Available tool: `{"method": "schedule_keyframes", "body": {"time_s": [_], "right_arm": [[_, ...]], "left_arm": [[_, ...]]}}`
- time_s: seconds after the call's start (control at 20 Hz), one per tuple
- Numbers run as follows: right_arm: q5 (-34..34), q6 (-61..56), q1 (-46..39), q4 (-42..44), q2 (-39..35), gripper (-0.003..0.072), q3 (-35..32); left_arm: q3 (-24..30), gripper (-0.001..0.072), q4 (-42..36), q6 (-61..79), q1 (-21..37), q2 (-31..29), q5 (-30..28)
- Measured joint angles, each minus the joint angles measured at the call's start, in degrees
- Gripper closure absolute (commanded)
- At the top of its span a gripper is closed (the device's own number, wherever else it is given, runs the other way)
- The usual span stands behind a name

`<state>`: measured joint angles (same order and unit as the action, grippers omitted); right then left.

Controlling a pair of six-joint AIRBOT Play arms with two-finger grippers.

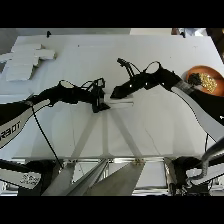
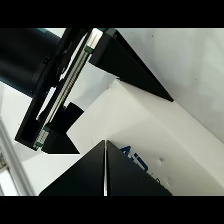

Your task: Fold the box and place the chain.

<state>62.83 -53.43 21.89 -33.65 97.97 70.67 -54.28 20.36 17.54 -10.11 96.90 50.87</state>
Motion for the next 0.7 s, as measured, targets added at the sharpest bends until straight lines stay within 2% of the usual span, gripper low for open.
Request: {"method": "schedule_keyframes", "body": {"time_s": [0.7], "right_arm": [[0.26, 1.01, 0.04, -0.85, 0.13, 0.0670, -2.58]], "left_arm": [[0.02, 0.0230, -0.11, -0.22, -0.07, 0.00, 0.13]]}}
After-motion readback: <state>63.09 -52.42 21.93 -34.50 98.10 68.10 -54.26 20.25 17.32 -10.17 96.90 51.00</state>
